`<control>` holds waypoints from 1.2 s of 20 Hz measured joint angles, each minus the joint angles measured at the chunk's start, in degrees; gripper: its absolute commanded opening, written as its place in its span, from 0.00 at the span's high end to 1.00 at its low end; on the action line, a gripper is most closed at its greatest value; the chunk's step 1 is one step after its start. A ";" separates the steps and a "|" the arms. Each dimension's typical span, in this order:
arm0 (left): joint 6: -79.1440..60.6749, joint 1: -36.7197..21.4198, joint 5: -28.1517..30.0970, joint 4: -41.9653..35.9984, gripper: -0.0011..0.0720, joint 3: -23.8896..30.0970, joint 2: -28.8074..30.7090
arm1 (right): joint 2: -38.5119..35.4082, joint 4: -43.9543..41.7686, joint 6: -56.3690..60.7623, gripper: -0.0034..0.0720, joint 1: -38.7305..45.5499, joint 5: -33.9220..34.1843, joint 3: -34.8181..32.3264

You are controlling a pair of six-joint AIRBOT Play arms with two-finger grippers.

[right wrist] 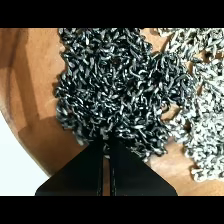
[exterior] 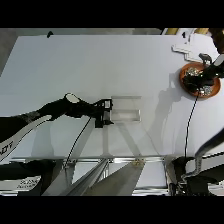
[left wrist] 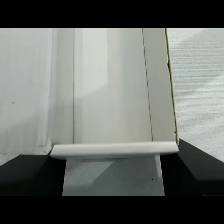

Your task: Fold the box and place the chain.

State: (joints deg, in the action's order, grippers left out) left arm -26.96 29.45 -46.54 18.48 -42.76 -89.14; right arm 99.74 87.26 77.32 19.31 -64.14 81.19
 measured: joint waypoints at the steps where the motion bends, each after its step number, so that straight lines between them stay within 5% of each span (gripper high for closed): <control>1: 0.00 0.00 -0.02 0.00 0.97 0.00 0.00 | -0.02 -0.13 0.02 0.93 0.00 -0.07 0.00; 5: -0.02 0.00 0.00 0.00 0.97 0.00 0.00 | -3.06 -0.70 -0.96 0.93 0.00 -2.95 -0.02; 12: 0.00 0.00 0.00 0.00 0.97 0.00 0.00 | -20.33 -10.86 -3.30 0.93 -1.57 -9.35 0.00; 24: 0.00 0.00 0.00 0.00 0.97 0.02 0.00 | -44.94 -16.68 -3.56 0.93 -22.40 -21.46 -0.02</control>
State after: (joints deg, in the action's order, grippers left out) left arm -26.96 29.45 -46.54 18.48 -42.74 -89.14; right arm 54.81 70.59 73.76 -3.09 -85.60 81.17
